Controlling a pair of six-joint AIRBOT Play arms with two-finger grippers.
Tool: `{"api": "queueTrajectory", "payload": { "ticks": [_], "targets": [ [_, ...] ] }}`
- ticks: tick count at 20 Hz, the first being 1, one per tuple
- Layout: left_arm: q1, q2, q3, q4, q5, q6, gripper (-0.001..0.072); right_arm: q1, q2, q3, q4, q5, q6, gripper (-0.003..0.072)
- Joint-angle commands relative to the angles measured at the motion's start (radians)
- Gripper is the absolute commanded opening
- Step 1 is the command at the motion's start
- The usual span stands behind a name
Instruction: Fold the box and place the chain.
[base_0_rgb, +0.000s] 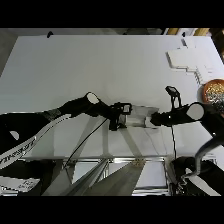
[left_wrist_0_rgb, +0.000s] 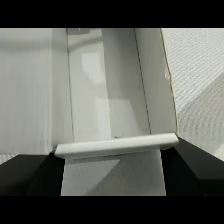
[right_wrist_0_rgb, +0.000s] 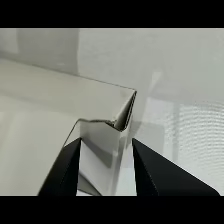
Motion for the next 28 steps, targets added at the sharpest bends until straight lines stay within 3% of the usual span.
{"api": "queueTrajectory", "payload": {
  "ticks": [1,7,16,18,24,28],
  "targets": [
    [0.0,0.0,0.0,0.0,0.0,0.001,0.0207,0.094,-0.079,0.011,-0.089,-0.018,0.234,0.0363],
    [0.0,0.0,0.0,0.0,0.0,0.001,0.0207,0.213,-0.17,0.055,-0.235,-0.024,0.438,0.0359],
    [0.0,0.0,0.0,0.0,0.0,0.001,0.0207,0.214,-0.172,0.087,-0.288,-0.046,0.454,0.0334],
    [0.0,0.0,0.0,0.0,0.0,0.001,0.0207,0.214,-0.172,0.087,-0.288,-0.075,0.46,0.0291],
    [0.0,0.0,0.0,0.0,0.0,0.001,0.0207,0.214,-0.172,0.086,-0.288,-0.072,0.447,0.029],
    [0.0,0.0,0.0,0.0,0.0,0.001,0.0207,0.214,-0.195,0.085,-0.288,-0.037,0.422,0.0212]
  ]
}}
